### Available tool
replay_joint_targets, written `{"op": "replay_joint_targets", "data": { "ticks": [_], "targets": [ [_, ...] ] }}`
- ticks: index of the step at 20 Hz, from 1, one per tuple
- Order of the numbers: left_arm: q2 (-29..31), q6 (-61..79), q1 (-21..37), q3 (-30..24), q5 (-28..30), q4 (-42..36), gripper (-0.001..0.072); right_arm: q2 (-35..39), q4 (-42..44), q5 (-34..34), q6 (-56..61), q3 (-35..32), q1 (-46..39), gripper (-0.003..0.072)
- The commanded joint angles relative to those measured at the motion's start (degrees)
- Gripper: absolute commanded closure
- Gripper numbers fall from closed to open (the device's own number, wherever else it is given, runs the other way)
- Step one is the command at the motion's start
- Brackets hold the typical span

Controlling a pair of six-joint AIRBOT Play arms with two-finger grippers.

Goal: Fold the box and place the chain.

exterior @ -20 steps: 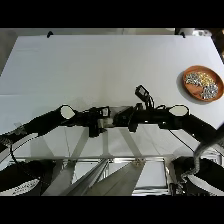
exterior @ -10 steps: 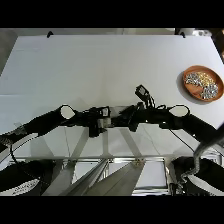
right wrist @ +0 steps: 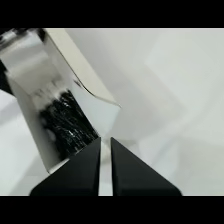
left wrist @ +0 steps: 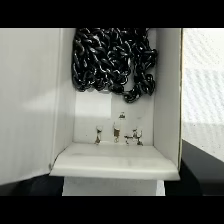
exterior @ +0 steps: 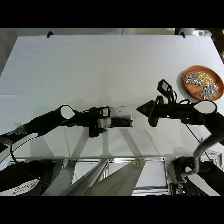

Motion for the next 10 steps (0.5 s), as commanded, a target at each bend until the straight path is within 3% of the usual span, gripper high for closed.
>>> {"op": "replay_joint_targets", "data": {
  "ticks": [1,6,10],
  "targets": [
    [0.0,0.0,0.0,0.0,0.0,0.0,0.0502,-1.5,-6.5,0.1,-3.4,0.0,-3.5,0.0506],
    [0.0,0.0,0.0,0.0,0.0,0.0,0.0502,-11.1,-5.6,3.8,-16.4,0.0,1.6,0.0502],
    [0.0,0.0,0.0,0.0,0.0,0.0,0.0502,-13.7,-5.9,1.6,-23.0,0.0,7.3,0.0502]
  ]
}}
